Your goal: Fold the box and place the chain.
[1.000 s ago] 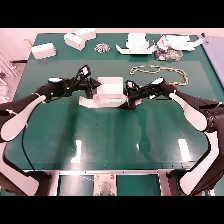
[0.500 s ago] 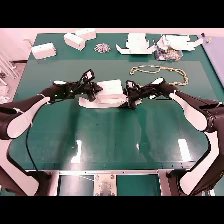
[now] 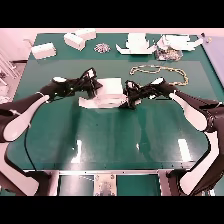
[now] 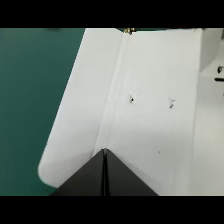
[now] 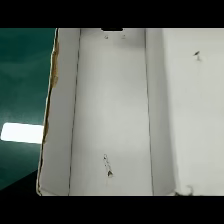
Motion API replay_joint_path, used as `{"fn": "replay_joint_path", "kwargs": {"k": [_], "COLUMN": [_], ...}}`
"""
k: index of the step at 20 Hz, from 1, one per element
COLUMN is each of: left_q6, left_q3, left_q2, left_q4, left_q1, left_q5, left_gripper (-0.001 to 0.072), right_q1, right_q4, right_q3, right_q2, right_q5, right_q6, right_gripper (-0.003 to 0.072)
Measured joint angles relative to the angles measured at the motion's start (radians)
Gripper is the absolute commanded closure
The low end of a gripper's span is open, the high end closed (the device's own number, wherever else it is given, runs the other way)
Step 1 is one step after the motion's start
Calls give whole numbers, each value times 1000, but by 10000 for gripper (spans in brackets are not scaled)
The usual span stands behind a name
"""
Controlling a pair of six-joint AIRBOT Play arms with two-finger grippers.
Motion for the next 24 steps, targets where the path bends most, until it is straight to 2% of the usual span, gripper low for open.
{"fn": "replay_joint_path", "kwargs": {"k": [2,3,4,5,9,14,17,19,24], "left_q6": [-18,-47,-80,-125,-319,-438,-467,-475,-484], "left_q3": [5,6,6,7,8,5,4,4,3], "left_q2": [51,77,97,114,146,131,101,85,62], "left_q4": [24,56,98,147,327,485,530,542,554], "left_q1": [29,48,68,89,137,129,111,103,95], "left_q5": [-26,-60,-102,-156,-309,-383,-397,-393,-377], "left_gripper": [689,631,298,148,143,142,141,59,59], "right_q1": [0,0,0,0,0,0,0,0,0], "right_q4": [0,0,0,0,0,0,0,0,0], "right_q3": [0,0,0,0,0,0,0,0,0], "right_q2": [0,0,0,0,0,0,0,0,0], "right_q5": [0,0,0,0,0,0,0,0,0], "right_q6": [0,0,0,0,0,0,0,0,0], "right_gripper": [97,97,97,97,97,97,97,97,97]}}
